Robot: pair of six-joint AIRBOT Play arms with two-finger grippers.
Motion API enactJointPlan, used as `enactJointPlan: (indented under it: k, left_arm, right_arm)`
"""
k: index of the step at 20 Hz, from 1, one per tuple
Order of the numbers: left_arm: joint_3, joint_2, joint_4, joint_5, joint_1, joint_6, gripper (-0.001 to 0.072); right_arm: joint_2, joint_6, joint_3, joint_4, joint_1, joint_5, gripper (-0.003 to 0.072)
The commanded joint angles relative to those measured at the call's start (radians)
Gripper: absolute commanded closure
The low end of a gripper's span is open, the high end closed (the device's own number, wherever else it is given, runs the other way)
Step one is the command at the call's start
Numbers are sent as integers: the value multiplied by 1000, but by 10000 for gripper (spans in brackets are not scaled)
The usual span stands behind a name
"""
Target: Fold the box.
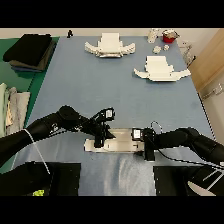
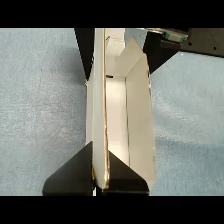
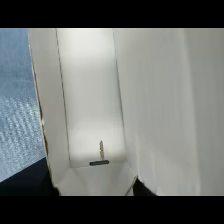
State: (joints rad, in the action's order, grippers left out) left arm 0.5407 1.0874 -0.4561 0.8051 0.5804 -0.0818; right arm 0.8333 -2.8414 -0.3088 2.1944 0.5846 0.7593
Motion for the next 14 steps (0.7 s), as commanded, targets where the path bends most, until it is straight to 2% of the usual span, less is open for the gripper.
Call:
enactJointPlan:
  k: [1,7,8,9,14]
  left_arm:
    - [0,0,0,-1,0,0,696]
    - [0,0,0,-1,0,0,696]
    - [0,0,0,-1,0,0,696]
    - [0,0,0,-1,0,0,696]
    - [0,0,0,-1,0,0,696]
  right_arm:
    - [1,43,1,-42,1,-1,184]
    - [1,51,1,-69,1,-3,147]
    - [1,51,1,-69,1,-3,72]
    - [1,51,1,-69,1,-3,56]
    - [2,51,1,-65,2,-7,62]
